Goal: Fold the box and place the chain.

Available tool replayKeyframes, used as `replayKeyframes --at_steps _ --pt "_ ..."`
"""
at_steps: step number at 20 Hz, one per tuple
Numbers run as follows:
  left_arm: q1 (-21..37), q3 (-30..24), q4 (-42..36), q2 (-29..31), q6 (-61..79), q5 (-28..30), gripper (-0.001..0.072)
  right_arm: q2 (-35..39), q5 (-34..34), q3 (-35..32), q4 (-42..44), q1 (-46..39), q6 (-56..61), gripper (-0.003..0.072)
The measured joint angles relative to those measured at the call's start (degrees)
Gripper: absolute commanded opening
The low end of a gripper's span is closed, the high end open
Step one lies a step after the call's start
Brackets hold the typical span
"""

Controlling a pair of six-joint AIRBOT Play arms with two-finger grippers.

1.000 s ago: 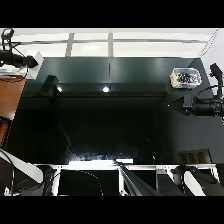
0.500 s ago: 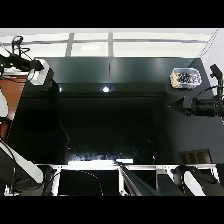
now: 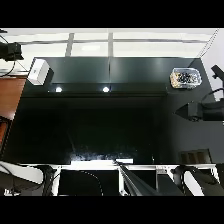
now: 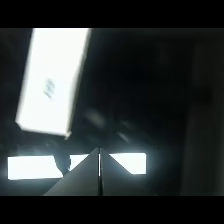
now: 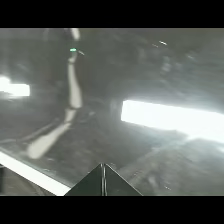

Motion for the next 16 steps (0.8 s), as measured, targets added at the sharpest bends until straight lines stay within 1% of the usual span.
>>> replayKeyframes --at_steps 1,3,5,7,9,11,13,15,16 --pt "-1.18 -3.37 -0.02 3.89 -0.70 0.28 0.0020 1.95 -0.07 0.31 -1.55 0.00 0.07 0.0006" --pt "-4.50 -13.05 -0.04 13.20 -1.70 4.44 0.0021 6.80 -2.12 0.66 -4.63 0.00 0.17 0.0006" --pt "-9.03 -25.86 -0.37 23.80 -2.19 10.88 0.0020 12.15 -6.19 0.46 -9.03 0.00 0.20 0.0006" --pt "-14.21 -40.52 -1.25 34.84 -1.51 18.18 0.0020 16.26 -11.06 -1.62 -12.96 0.00 0.44 0.0006" --pt "-18.69 -55.10 -1.88 45.51 -0.72 24.26 0.0020 18.32 -16.28 -6.05 -15.45 0.00 0.79 0.0006" --pt "-21.44 -68.43 -2.14 55.23 -0.72 29.11 0.0020 19.45 -22.08 -12.63 -16.13 0.00 0.79 0.0007" --pt "-22.67 -78.29 -2.10 62.45 -0.72 31.71 0.0022 20.04 -26.32 -18.43 -16.85 0.00 -0.07 0.0012" --pt "-23.30 -84.54 -1.92 67.45 -0.76 33.09 0.0023 20.37 -29.20 -21.99 -17.44 0.00 -1.20 0.0014" --pt "-23.47 -86.36 -1.90 69.16 -0.90 34.14 0.0024 20.48 -30.14 -23.02 -17.68 0.00 -1.60 0.0014"
